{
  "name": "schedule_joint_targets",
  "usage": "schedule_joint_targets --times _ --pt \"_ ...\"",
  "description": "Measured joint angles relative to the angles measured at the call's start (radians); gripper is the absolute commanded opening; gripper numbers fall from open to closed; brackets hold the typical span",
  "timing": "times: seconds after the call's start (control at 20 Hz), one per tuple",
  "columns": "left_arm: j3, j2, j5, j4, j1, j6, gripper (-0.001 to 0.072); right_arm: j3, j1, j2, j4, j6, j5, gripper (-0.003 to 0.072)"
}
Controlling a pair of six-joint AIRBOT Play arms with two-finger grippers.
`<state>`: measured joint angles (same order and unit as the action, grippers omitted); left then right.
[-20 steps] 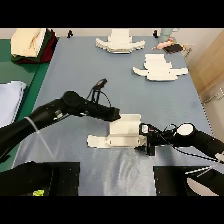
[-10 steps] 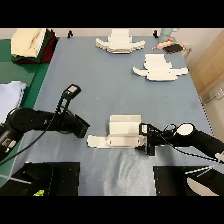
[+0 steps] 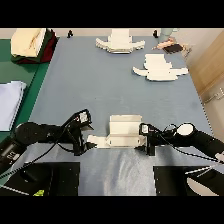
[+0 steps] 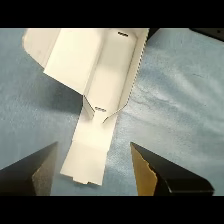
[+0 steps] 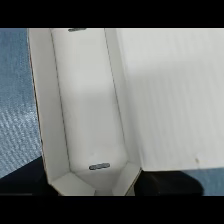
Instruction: Fold the box.
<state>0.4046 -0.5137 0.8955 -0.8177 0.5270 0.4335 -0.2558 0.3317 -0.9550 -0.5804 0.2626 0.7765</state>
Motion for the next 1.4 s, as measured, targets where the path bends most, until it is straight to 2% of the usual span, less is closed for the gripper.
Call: schedule_joint_targets --times 0.2,0.5,0.6,0.7,0.75,0.8,0.85,1.4 --pt "-0.094 -0.074 -0.108 0.186 -0.021 -0.328 0.0691 0.000 0.000 0.000 0.000 0.000 0.000 0.0511" --pt "-0.122 -0.261 -0.158 0.363 -0.014 -0.616 0.0687 0.000 0.000 0.000 0.000 0.000 0.000 0.0511" --pt "-0.117 -0.307 -0.176 0.412 0.006 -0.675 0.0491 0.000 0.000 0.000 0.000 0.000 0.000 0.0511" --pt "-0.109 -0.352 -0.206 0.461 0.031 -0.728 0.0463 0.000 0.000 0.000 0.000 0.000 0.000 0.0511" --pt "-0.105 -0.371 -0.220 0.481 0.042 -0.753 0.0424 0.000 0.000 0.000 0.000 0.000 0.000 0.0511" --pt "-0.100 -0.390 -0.232 0.505 0.051 -0.776 0.0272 0.000 0.000 0.000 0.000 0.000 0.000 0.0511" --pt "-0.095 -0.406 -0.241 0.526 0.059 -0.793 0.0229 0.000 0.000 0.000 0.000 0.000 0.000 0.0511" --pt "-0.057 -0.500 -0.290 0.683 0.149 -0.854 0.0229 0.000 0.000 0.000 0.000 0.000 0.000 0.0511"
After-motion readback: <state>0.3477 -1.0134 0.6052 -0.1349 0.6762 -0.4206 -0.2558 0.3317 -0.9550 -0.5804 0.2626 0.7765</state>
